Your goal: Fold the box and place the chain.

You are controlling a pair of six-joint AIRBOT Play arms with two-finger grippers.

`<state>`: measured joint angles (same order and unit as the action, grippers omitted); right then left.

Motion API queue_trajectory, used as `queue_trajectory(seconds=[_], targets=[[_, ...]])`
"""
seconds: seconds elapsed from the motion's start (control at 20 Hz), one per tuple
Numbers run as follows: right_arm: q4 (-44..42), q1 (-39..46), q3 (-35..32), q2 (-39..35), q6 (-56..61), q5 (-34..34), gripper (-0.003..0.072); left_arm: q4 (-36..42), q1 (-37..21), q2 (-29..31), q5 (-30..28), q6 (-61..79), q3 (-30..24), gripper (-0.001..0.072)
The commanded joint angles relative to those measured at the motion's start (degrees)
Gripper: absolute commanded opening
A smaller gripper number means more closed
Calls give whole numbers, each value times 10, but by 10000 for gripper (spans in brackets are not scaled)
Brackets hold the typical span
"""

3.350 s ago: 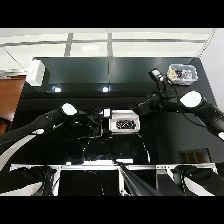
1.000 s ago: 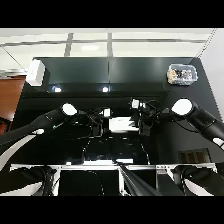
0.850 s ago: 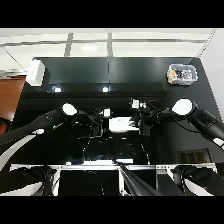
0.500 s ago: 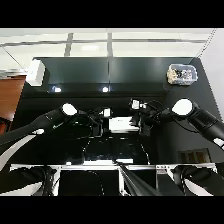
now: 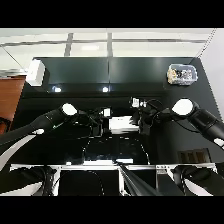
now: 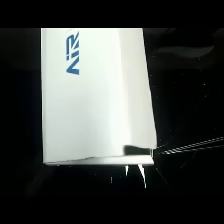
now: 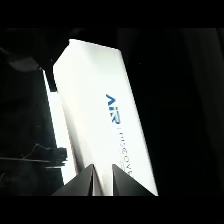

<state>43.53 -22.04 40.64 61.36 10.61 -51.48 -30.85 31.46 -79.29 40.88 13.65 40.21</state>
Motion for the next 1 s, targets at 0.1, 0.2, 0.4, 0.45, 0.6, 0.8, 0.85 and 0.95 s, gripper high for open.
queue_trajectory(seconds=[0.1, 0.2, 0.4, 0.45, 0.6, 0.8, 0.85, 0.95], targets=[[1, 0, 1, 0, 10, 4, 125, 0, 0, 0, 0, 1, 0, 373], [2, 0, 1, 0, 10, 2, 124, 0, 0, 0, 0, 1, 0, 373], [6, -1, 0, 0, 10, -8, 125, 0, 0, 0, 0, 1, 0, 373], [11, -1, 0, 0, 10, -13, 125, 0, 0, 0, 0, 1, 0, 373], [16, -1, 0, 0, 12, -15, 126, 0, 0, 0, 0, 1, 0, 373], [17, -15, 0, 10, 12, -25, 126, 0, 0, 0, 0, 1, 0, 373], [17, -20, -1, 11, 12, -22, 126, 0, 0, 0, 0, 1, 0, 373], [18, -21, -1, 11, 12, -19, 130, 0, 0, 0, 0, 1, 0, 373]])
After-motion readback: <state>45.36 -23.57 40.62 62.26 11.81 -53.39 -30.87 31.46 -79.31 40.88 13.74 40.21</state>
